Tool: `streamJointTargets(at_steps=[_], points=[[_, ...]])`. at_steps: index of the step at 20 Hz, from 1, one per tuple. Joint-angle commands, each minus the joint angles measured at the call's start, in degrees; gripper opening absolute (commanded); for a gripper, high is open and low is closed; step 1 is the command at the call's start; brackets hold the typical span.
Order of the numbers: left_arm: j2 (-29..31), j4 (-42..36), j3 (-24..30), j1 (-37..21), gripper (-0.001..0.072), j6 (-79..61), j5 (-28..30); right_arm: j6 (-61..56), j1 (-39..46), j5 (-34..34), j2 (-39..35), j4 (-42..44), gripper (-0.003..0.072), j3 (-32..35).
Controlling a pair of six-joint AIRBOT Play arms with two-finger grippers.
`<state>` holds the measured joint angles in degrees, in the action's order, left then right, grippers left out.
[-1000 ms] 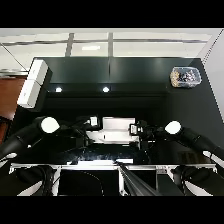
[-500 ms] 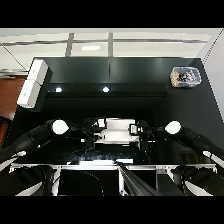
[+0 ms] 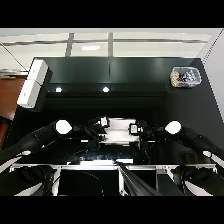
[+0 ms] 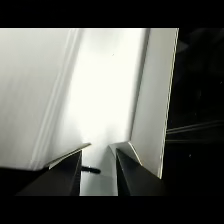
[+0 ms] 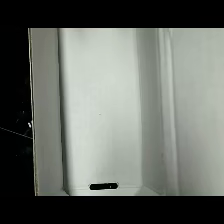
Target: Fold the box and place the chain.
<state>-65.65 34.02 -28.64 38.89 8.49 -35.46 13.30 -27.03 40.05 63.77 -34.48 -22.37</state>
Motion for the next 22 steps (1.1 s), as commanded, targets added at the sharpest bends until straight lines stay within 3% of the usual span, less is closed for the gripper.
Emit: streamJointTargets(at_steps=[1,5,6,7,8,9,11,12,13,14,15,16,17,20,22], points=[[-0.7,-1.4,0.0,1.4,0.0274,-1.5,2.9,0.0,0.0,0.0,0.0,0.0,0.0403,0.0],[-0.7,1.9,0.0,1.4,0.0276,-1.4,2.7,0.0,0.0,0.0,0.0,0.0,0.0403,0.0],[-0.7,1.9,0.0,1.5,0.0345,-1.4,2.8,0.0,0.0,0.0,0.0,0.1,0.0403,0.0],[-0.7,1.9,0.0,1.5,0.0472,-1.4,2.8,0.0,0.0,0.0,0.0,0.0,0.0403,0.0],[-0.7,1.9,0.0,1.5,0.0495,-1.4,2.6,0.0,0.0,0.0,0.0,0.0,0.0403,0.0],[-0.7,1.9,0.0,1.5,0.0493,-1.4,2.4,0.0,0.0,0.0,0.0,0.0,0.0403,0.0],[-0.7,1.9,0.0,1.5,0.0278,-1.5,2.3,0.0,0.0,0.0,0.0,0.0,0.0403,0.0],[-0.7,1.7,0.0,1.5,0.033,-1.4,2.3,0.0,0.0,0.0,0.0,0.0,0.0402,0.0],[-0.6,1.7,0.0,1.5,0.0437,-1.4,2.3,0.0,0.0,0.0,0.0,0.0,0.0403,0.0],[-0.3,1.8,0.0,1.4,0.0437,-1.4,2.3,0.0,0.0,0.0,0.0,0.1,0.0403,0.0],[0.4,2.1,0.0,1.3,0.0339,-0.5,2.3,0.0,0.0,0.0,0.0,0.0,0.0403,0.0],[1.4,3.4,-0.1,0.7,0.0098,0.8,1.7,0.0,0.0,0.0,0.0,0.0,0.0403,0.0],[3.0,5.4,-0.1,-0.5,0.0031,3.7,0.3,0.0,0.0,0.0,0.0,0.0,0.0403,0.0],[9.1,13.8,-0.1,-8.2,0.003,17.3,-5.6,0.0,0.0,0.0,0.0,0.0,0.0403,0.0],[12.3,23.6,-0.1,-17.0,0.0031,37.0,-8.6,0.0,0.0,0.0,0.0,0.0,0.0403,0.0]])
